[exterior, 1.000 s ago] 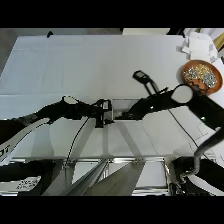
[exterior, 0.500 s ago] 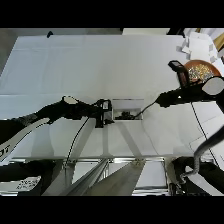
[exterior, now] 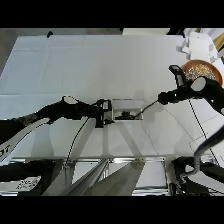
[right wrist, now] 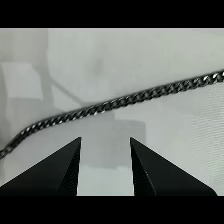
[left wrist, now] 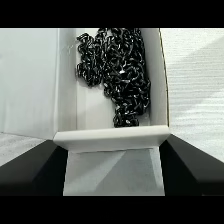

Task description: Fold the box and place the chain.

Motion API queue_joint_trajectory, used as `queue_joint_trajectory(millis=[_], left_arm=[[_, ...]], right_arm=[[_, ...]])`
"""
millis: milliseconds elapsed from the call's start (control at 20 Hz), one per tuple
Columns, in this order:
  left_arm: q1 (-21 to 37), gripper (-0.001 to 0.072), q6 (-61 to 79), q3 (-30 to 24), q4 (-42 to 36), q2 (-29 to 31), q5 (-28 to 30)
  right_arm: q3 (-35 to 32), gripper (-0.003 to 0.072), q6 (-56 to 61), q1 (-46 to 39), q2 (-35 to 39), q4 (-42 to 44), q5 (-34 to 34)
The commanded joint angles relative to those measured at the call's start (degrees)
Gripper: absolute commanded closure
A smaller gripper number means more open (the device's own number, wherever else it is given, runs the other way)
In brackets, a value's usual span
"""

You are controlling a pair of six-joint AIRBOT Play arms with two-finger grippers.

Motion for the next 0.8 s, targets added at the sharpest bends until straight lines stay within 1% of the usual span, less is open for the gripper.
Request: queue_joint_trajectory(millis=[0, 200, 300, 400, 500, 650, 750], left_arm=[[0.02, 0.0559, 0.0, 0.02, 0.0, 0.04, 0.0], [0.02, 0.0559, 0.0, 0.02, 0.02, 0.04, 0.0], [0.02, 0.0559, 0.0, 0.02, 0.0, 0.04, 0.02], [0.02, 0.0559, 0.0, 0.02, 0.0, 0.04, 0.0], [0.02, 0.0559, 0.0, 0.02, 0.0, 0.04, 0.02], [0.02, 0.0559, 0.0, 0.02, 0.0, 0.04, 0.0], [0.02, 0.0559, 0.0, 0.02, 0.02, 0.04, 0.02]], right_arm=[[0.02, 0.0351, 2.58, -0.07, -2.84, -2.97, -5.33], [0.02, 0.0355, 3.04, -0.02, -3.08, -4.72, -7.76], [0.04, 0.0373, 3.04, -0.02, -4.17, -4.76, -8.22], [0.04, 0.0373, 3.04, 0.11, -5.9, -4.92, -8.44], [0.04, 0.0373, 3.06, 1.22, -7.48, -6.14, -8.81], [0.04, 0.0373, 3.13, 3.56, -7.85, -6.62, -10.67], [0.04, 0.0374, 5.6, 4.68, -7.87, -9.53, -11.21]])
